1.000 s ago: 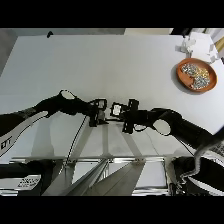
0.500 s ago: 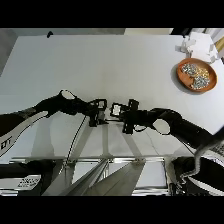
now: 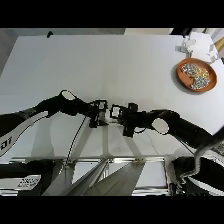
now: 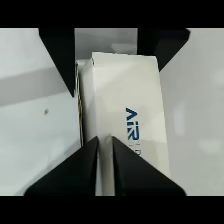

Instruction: Fold the box and place the chain.

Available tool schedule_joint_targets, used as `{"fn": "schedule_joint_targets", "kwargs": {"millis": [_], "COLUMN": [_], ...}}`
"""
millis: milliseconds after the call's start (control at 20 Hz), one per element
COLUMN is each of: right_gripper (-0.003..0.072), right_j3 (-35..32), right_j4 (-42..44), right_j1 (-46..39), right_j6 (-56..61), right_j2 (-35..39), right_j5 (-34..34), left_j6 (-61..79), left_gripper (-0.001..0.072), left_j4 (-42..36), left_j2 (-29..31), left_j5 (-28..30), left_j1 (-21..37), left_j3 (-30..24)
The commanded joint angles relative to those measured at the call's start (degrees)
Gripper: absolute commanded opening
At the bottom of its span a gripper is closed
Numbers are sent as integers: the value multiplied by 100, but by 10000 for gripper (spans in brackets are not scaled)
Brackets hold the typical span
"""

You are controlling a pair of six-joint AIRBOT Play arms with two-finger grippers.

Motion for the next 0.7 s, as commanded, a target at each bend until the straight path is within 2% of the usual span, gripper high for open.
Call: {"fn": "schedule_joint_targets", "kwargs": {"millis": [0, 50, 250, 350, 500, 550, 600, 650], "right_gripper": [186, 220, 240, 288, 295, 260, 87, 18], "right_j3": [7, 7, 7, 7, 7, 7, 7, -11], "right_j4": [9, 9, 4, 4, -44, 0, 55, 66], "right_j1": [7, 7, 0, 0, 0, -68, -212, -389], "right_j6": [-17, -20, -22, -20, -17, 13, 122, 267], "right_j2": [116, 184, 435, 560, 761, 793, 791, 785], "right_j5": [282, 271, 271, 275, 302, 323, 424, 540], "left_j6": [-13, -13, -13, -13, -13, -13, -13, -13], "left_gripper": [273, 273, 273, 273, 273, 273, 273, 273], "left_j4": [-35, -37, -37, -37, -35, -35, -37, -35], "left_j2": [2, 4, 2, 2, 2, 2, 2, 2], "left_j5": [98, 98, 98, 98, 98, 98, 98, 98], "left_j1": [9, 9, 9, 9, 9, 9, 9, 9], "left_j3": [0, 0, 0, 0, 0, 0, 0, 0]}}
